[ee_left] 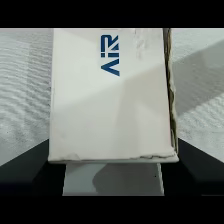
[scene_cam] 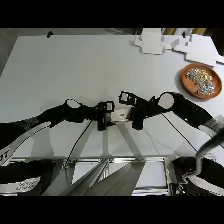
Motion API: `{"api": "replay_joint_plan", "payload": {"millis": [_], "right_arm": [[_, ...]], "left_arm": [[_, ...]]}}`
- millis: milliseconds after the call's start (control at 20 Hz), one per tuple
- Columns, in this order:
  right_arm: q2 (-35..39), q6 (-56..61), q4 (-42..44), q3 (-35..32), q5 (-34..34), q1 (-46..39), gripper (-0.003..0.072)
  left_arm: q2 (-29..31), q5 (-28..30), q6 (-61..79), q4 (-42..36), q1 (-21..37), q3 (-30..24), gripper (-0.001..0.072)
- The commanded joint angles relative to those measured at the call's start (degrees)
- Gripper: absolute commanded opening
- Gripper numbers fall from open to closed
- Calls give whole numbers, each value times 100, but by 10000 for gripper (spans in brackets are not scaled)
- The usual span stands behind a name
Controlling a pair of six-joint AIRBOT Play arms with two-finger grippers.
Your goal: Fold the box and place the chain.
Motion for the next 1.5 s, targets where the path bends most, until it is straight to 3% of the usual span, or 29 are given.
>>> {"api": "replay_joint_plan", "payload": {"millis": [0,150,250,350,500,1450], "right_arm": [[378,437,-428,11,42,-127,19],[944,1985,-1329,11,332,-730,20],[1209,3366,-1473,9,785,-1364,20],[1285,3912,-1473,9,1429,-1976,20],[1272,4033,-1478,4,1637,-2406,20],[1272,4022,-1419,4,1814,-2422,20]], "left_arm": [[2,13,0,2,4,0,170],[2,13,0,2,4,0,170],[2,13,0,2,4,0,170],[2,13,0,2,4,0,170],[2,11,0,2,4,0,170],[2,13,0,2,4,0,170]]}}
